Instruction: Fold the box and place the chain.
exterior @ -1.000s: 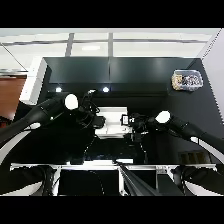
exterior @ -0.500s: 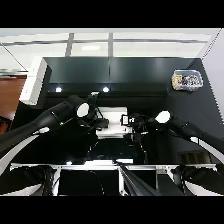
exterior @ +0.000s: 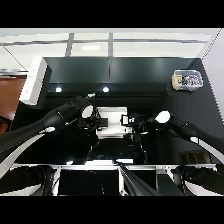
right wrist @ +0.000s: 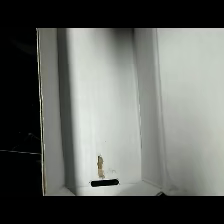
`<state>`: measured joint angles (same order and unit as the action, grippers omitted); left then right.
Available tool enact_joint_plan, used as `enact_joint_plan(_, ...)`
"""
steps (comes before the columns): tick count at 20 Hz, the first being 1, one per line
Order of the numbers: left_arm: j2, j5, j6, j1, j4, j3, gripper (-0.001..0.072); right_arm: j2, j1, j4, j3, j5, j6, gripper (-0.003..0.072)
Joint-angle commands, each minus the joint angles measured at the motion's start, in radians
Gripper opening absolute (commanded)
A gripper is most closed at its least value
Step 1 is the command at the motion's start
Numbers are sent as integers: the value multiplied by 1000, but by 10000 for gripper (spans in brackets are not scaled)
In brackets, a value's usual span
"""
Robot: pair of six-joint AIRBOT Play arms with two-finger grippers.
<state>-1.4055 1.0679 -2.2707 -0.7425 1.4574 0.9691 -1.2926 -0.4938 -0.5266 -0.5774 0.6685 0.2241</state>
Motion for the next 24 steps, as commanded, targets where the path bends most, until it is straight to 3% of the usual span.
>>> enact_joint_plan(1, -4, -16, -38, -12, -4, 1, 336, 0, -1, 0, 0, 0, 1, 476)
enact_joint_plan(5, -17, -9, -39, -42, -3, 2, 323, 0, -1, 0, 0, 0, 1, 476)
enact_joint_plan(6, -19, -8, -39, -42, -4, 2, 257, 0, -1, 0, 0, 0, 1, 476)
enact_joint_plan(7, -19, -9, -41, -42, -3, 3, 252, 0, -1, 0, 0, 0, 1, 476)
enact_joint_plan(10, -19, -8, -43, -43, -1, 8, 146, 0, -1, 0, 0, 0, 1, 476)
enact_joint_plan(11, -19, -8, -43, -43, -2, 10, 57, 0, -1, 0, 0, 0, 1, 476)
enact_joint_plan(12, -19, -11, -47, -43, -1, 11, 29, 0, -1, 0, 0, 0, 1, 476)
enact_joint_plan(15, -19, -13, -64, -42, 0, 11, 33, 0, -1, 0, 0, 0, 1, 476)
enact_joint_plan(17, -19, -12, -64, -42, 1, 11, 263, 0, -1, 0, 0, 0, 1, 476)
enact_joint_plan(18, -19, -9, -64, -40, 2, 11, 321, 0, -1, 0, 0, 0, 1, 476)
enact_joint_plan(22, -19, -16, -72, -41, 30, 11, 319, 0, -1, 0, 0, 0, 1, 476)
enact_joint_plan(24, -24, -13, -71, -40, 32, 11, 174, 0, -1, 0, 0, 0, 1, 476)
